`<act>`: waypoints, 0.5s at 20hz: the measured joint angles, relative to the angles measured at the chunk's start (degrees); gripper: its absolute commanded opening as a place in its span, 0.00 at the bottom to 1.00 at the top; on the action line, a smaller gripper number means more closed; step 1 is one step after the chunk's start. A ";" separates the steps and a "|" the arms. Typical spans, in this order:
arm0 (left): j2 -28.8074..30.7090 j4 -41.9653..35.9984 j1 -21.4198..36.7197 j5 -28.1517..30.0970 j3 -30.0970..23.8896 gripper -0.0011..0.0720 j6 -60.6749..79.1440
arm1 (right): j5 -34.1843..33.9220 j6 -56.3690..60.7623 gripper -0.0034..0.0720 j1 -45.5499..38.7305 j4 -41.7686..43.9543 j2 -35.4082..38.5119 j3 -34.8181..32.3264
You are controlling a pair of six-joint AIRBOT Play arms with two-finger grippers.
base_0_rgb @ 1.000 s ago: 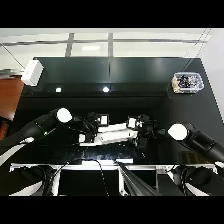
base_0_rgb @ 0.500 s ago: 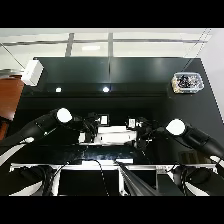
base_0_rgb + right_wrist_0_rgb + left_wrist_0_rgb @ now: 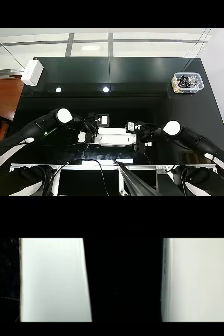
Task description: Fold the box and place the chain.
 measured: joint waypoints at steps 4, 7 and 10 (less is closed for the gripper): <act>0.00 0.00 0.00 0.48 0.00 0.05 -0.17 | -1.60 -2.73 0.97 0.07 1.38 -0.79 -0.79; 0.00 0.00 0.00 0.68 0.00 0.05 -0.20 | -2.49 -4.74 0.97 0.07 1.88 -1.44 -0.96; 0.00 0.00 0.00 0.85 0.00 0.05 -0.22 | -3.43 -6.19 0.97 0.07 2.25 -2.10 -1.03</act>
